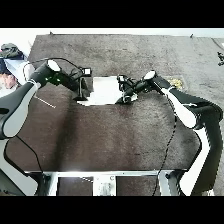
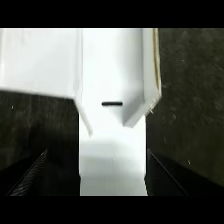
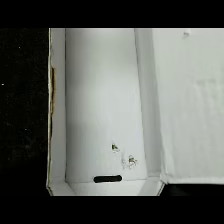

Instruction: Fold the box and place the chain.

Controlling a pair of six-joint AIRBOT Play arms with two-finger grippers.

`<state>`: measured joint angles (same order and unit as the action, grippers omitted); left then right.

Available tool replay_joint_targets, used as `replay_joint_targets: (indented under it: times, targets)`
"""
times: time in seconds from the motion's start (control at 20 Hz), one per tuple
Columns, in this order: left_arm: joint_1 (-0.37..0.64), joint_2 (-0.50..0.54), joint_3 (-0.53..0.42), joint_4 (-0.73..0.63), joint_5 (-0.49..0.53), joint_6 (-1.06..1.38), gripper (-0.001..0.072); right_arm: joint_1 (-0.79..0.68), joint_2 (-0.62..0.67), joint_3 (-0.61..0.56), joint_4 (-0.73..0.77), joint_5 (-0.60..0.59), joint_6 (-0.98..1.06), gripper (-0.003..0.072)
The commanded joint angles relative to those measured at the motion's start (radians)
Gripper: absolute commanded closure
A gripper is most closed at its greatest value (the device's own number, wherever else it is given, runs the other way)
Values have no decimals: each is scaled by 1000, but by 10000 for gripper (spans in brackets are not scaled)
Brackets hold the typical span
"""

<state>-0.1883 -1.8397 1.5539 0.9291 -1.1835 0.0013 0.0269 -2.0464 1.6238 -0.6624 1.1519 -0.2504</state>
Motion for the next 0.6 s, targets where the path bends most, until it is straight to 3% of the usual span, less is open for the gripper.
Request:
replay_joint_targets:
  times: [0.0, 0.3, 0.4, 0.55]
  targets:
    - [-44, 0, -38, 12, 78, 0, 34, 1, 0, 1, 0, 0, 0, 270]
    - [-53, -2, -74, -48, 110, 22, 35, 1, 0, 1, 0, 0, 1, 270]
    - [-53, -2, -74, -47, 111, 31, 124, 1, 0, 1, 0, 0, 1, 270]
    - [-53, -2, -74, -48, 111, 31, 125, 1, 0, 1, 0, 0, 0, 270]
